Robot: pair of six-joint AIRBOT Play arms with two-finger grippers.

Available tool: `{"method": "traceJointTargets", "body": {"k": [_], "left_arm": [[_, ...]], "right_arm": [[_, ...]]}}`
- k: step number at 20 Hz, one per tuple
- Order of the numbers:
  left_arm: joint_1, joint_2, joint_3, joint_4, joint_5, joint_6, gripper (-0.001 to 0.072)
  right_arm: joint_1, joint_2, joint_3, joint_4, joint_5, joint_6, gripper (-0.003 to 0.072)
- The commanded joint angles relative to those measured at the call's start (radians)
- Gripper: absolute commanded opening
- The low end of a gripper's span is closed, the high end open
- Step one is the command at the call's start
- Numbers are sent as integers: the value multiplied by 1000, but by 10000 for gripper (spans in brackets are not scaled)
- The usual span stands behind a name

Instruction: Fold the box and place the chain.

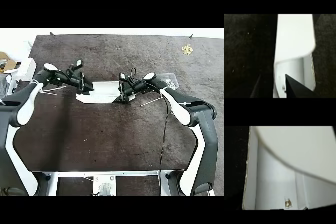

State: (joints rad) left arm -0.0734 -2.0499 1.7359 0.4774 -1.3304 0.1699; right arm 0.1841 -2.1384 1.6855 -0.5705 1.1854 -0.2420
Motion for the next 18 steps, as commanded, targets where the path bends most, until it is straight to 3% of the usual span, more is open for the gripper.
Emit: {"method": "traceJointTargets", "body": {"k": [1,3,4,5,9,15,18], "left_arm": [[68,29,26,-42,-169,-134,343],[60,26,17,-55,-265,-211,341],[42,26,4,-55,-288,-225,300],[24,26,0,-52,-311,-221,20],[-46,26,-1,-51,-274,-219,9],[-69,26,-1,-143,-18,-276,9],[-69,26,-1,-127,95,-322,9]], "right_arm": [[0,0,0,-2,4,0,438],[0,0,0,-2,4,-1,438],[-1,0,0,-2,4,0,438],[0,0,0,-2,4,0,438],[0,0,0,-2,4,0,438],[-1,0,0,-2,4,-1,438],[-1,0,0,-2,4,-1,438]]}}
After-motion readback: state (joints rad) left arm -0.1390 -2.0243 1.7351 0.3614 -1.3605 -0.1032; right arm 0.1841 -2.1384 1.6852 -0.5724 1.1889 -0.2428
